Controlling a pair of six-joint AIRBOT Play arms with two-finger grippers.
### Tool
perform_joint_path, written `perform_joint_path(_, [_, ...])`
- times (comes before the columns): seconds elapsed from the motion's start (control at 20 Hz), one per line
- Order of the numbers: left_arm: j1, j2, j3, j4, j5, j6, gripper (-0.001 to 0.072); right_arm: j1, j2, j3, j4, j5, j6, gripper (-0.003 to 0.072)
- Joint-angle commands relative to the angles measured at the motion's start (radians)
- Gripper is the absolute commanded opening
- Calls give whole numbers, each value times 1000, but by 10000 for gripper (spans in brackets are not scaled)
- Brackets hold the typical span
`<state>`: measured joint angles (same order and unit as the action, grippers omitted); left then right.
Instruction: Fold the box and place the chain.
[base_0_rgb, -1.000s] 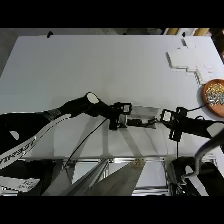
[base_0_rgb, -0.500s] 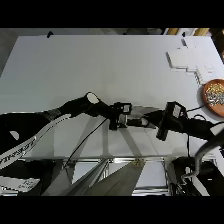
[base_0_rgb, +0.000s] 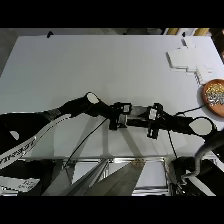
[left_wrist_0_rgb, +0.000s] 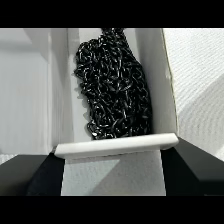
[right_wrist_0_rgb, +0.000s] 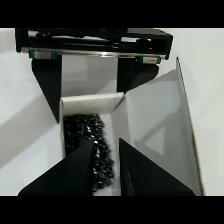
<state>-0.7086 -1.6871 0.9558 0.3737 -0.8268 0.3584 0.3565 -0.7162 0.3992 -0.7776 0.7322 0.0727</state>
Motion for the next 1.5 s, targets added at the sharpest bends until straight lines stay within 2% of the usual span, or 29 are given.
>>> perform_joint_path(0.0, [0, 0, 0, 0, 0, 0, 207, 10, 23, 98, -281, 79, 117, 181])
perform_joint_path(0.05, [0, 0, 0, 0, 0, 0, 207, -5, 26, 139, -379, 146, 159, 181])
perform_joint_path(0.15, [0, 0, 0, 0, 0, 0, 207, -85, 24, 190, -484, 279, 183, 181])
perform_joint_path(0.35, [0, 0, 0, 0, 0, 0, 207, -303, -1, 190, -479, 346, 180, 181])
perform_joint_path(0.85, [0, 0, 0, 0, 0, 0, 207, -322, -122, 35, -338, 260, -130, 181])
perform_joint_path(1.25, [0, 0, 0, 0, 0, 0, 207, -322, -145, -5, -239, 188, -213, 178])
perform_joint_path(1.3, [0, 0, 0, 0, 0, 0, 207, -322, -145, -5, -244, 183, -212, 116])
perform_joint_path(1.35, [0, 0, 0, 0, 0, 0, 207, -322, -145, -5, -246, 179, -212, 16])
perform_joint_path(1.45, [0, 0, 0, 0, 0, 0, 207, -322, -144, -5, -248, 174, -207, 19])
